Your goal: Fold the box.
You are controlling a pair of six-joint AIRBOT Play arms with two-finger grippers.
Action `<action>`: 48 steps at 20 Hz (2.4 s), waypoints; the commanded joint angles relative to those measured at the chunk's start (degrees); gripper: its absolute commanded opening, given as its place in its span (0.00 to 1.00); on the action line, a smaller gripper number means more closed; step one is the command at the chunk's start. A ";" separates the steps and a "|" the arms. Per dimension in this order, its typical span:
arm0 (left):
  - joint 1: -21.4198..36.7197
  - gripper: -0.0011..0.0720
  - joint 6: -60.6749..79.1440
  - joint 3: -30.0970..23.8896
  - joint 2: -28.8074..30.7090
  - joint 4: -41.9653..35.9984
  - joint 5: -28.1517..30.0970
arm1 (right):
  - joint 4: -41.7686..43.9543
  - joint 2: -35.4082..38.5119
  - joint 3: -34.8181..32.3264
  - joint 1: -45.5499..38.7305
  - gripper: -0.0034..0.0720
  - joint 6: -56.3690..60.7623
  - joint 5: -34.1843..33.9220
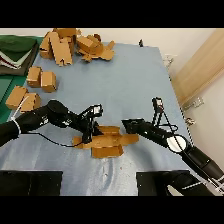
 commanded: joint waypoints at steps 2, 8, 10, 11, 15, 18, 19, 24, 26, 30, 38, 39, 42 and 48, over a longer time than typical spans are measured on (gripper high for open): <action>0.04 0.04 -0.26 -0.02 -0.24 -0.26 0.17 | -18.40 0.00 4.61 1.86 0.47 2.25 9.88; 0.04 0.04 -0.24 0.00 -0.24 -0.20 0.17 | -49.40 1.05 13.66 13.51 0.47 14.53 36.26; 0.02 0.04 -0.24 0.00 -0.22 -0.20 0.13 | -52.70 3.04 12.61 19.76 0.47 19.02 39.45; 0.02 0.04 -0.24 0.00 -0.22 -0.20 0.13 | -52.78 4.13 11.93 22.60 0.47 20.92 39.12; 0.02 0.04 -0.24 0.00 -0.22 -0.26 0.15 | -51.69 5.57 7.98 36.72 0.45 23.91 38.49; 0.04 0.04 -0.24 0.00 -0.22 -0.24 0.15 | -59.01 2.21 6.49 43.60 0.41 24.57 36.30; 0.02 0.04 -0.24 0.00 -0.22 -0.24 0.13 | -61.00 0.85 6.49 43.82 0.39 24.52 33.81; 0.02 0.04 -0.24 0.00 -0.22 -0.24 0.17 | -65.53 -5.18 6.73 43.12 0.40 20.85 22.82; 0.02 0.04 -0.24 0.00 -0.22 -0.26 0.13 | -65.46 -7.17 6.73 43.15 0.40 15.21 22.73; 0.02 0.04 -0.24 0.00 -0.22 -0.24 0.11 | -64.15 -8.59 6.73 44.94 0.40 14.60 23.71; 0.02 0.04 -0.24 0.00 -0.22 -0.26 0.13 | -64.72 -9.73 5.22 52.06 0.40 16.65 23.98; 0.02 0.04 -0.24 0.00 -0.22 -0.26 0.13 | -67.32 -10.64 4.37 52.00 0.40 18.29 24.09; 0.02 0.04 -0.17 0.00 -0.22 -0.24 0.13 | -70.25 -13.07 3.74 51.65 0.40 22.10 23.80; 0.04 0.04 0.44 0.00 -0.22 0.02 -0.52 | -70.71 -12.63 3.98 51.65 0.40 25.75 23.47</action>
